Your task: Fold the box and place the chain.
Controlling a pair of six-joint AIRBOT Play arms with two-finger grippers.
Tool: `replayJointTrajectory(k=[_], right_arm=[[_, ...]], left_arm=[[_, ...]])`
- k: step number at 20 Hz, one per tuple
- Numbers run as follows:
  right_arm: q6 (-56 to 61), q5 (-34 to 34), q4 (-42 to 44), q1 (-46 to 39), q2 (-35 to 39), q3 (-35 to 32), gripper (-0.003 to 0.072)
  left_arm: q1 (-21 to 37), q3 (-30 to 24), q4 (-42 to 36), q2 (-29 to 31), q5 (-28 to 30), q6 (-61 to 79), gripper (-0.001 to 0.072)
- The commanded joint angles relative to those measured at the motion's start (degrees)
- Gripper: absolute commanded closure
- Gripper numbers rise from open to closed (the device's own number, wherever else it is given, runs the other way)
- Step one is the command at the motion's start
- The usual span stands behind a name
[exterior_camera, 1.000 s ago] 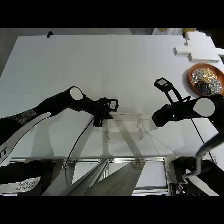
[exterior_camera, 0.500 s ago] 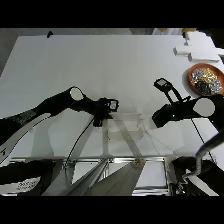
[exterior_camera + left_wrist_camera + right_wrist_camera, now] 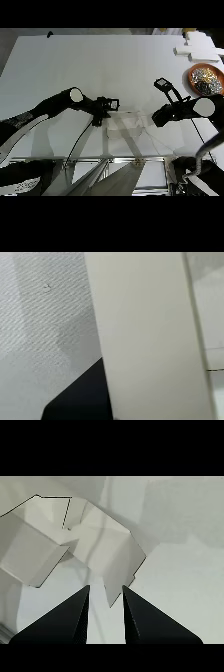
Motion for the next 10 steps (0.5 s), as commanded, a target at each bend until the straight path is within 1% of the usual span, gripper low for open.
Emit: replayJointTrajectory(k=[1,10], right_arm=[[0.0,0.0,0.0,0.0,0.0,0.0,0.0447],[0.0,0.0,0.0,0.0,0.0,0.0,0.0447]], left_arm=[[0.0,0.0,0.5,0.0,0.2,-0.9,0.0706],[0.0,0.0,0.6,-0.6,0.0,-0.9,0.0703]])
